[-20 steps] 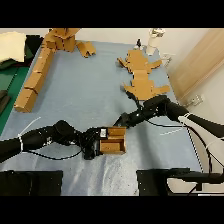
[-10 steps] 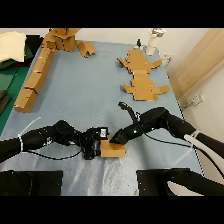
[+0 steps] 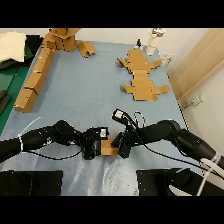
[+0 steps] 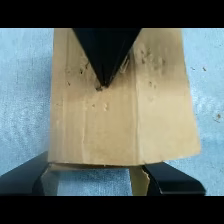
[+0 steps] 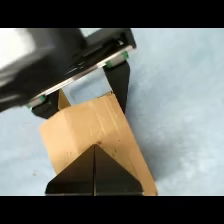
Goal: Fold the box.
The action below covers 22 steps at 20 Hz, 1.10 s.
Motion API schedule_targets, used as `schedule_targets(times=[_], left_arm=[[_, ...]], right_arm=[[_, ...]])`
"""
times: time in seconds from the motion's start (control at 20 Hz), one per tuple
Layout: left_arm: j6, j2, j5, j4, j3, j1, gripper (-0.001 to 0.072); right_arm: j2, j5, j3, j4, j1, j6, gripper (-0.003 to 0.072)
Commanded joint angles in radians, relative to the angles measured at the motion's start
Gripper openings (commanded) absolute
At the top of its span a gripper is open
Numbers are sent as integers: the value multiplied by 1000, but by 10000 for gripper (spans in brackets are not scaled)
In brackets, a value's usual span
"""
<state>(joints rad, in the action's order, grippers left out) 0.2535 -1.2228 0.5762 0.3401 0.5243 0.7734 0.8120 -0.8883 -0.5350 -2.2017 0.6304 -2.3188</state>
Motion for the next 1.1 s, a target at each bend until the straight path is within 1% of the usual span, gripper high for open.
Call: schedule_targets(times=[0.0,0.1,0.15,0.2,0.25,0.3,0.4,0.5,0.6,0.65,0.85,1.05], left_arm=[[0,0,0,1,0,0,520],[0,0,0,1,0,0,520],[0,0,0,1,0,0,520],[0,0,0,0,0,0,520],[0,0,0,0,0,0,520],[0,0,0,1,0,0,520],[0,0,0,0,0,0,520],[0,0,0,0,0,0,520],[0,0,0,1,0,0,520],[0,0,0,0,0,0,520],[0,0,0,1,0,0,520],[0,0,0,0,0,0,520]], right_arm=[[-110,70,33,201,99,6,3],[-168,140,80,286,161,2,5],[-196,181,102,322,193,2,45],[-222,215,124,351,225,2,179],[-242,240,143,371,249,1,276],[-254,254,162,380,269,-6,345],[-254,256,183,401,286,-9,444],[-241,262,188,409,287,-45,523],[-221,278,188,445,287,-65,523],[-208,291,188,465,286,-65,583],[-188,312,187,485,293,-65,583],[-188,306,188,486,339,-64,584]])
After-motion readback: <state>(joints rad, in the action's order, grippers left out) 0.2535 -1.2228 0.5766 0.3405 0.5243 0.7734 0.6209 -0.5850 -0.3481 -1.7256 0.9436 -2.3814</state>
